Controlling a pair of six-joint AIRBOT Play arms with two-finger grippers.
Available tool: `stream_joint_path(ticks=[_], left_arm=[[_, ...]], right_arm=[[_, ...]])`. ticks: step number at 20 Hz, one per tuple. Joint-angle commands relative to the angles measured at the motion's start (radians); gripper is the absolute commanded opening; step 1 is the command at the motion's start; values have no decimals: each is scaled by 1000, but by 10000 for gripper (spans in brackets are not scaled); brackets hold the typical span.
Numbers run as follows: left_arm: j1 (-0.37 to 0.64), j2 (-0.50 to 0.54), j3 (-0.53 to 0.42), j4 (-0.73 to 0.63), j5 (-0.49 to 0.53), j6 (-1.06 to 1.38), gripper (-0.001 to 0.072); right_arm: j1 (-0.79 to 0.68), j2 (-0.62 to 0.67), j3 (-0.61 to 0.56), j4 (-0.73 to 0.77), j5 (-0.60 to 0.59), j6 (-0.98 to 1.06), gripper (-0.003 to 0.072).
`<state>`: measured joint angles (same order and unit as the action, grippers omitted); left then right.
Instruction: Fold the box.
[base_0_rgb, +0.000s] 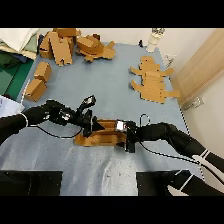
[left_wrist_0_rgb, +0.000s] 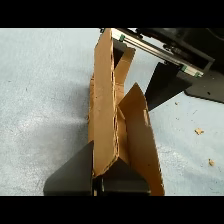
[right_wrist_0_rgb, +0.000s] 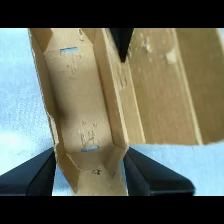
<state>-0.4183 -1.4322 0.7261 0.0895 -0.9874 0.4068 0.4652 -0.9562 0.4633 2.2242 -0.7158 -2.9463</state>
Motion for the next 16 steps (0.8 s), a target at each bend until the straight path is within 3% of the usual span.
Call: stream_joint_path(ticks=[1, 16], left_arm=[[0, 1, 0, 0, 1, 0, 15], [0, 1, 0, 0, 1, 0, 15]], right_arm=[[-5, -39, 19, 24, -18, -51, 614], [-5, -86, 37, -17, -36, -56, 614]])
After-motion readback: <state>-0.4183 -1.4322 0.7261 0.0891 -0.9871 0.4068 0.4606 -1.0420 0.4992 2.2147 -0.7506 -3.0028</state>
